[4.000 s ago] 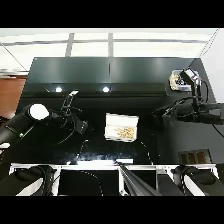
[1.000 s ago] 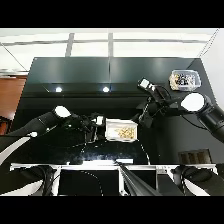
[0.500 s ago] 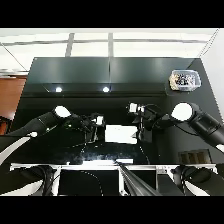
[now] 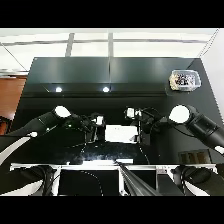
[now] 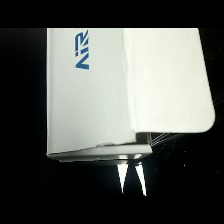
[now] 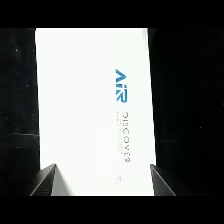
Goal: Fold the box and place the chain.
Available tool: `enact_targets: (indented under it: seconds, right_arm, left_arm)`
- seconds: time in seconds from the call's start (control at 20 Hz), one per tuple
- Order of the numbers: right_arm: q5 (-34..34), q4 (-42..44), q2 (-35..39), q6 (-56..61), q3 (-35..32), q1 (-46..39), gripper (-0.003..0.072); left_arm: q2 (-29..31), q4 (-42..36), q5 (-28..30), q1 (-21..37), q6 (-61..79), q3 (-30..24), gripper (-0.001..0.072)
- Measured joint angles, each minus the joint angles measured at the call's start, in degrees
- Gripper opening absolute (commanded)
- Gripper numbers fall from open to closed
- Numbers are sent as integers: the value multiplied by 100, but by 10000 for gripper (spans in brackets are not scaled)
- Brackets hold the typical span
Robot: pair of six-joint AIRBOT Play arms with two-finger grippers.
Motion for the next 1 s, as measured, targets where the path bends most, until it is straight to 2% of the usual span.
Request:
enact_targets:
  seconds: [0.6,0.7,1.0]
  right_arm:
    - [-319,-116,-153,234,-17,295,713]
    - [-415,-149,-155,256,-17,317,683]
    - [-616,-208,-160,400,-11,328,682]
  left_arm:
    - [0,0,0,0,0,0,276]
    - [0,0,0,0,0,0,277]
    - [0,0,0,0,0,2,276]
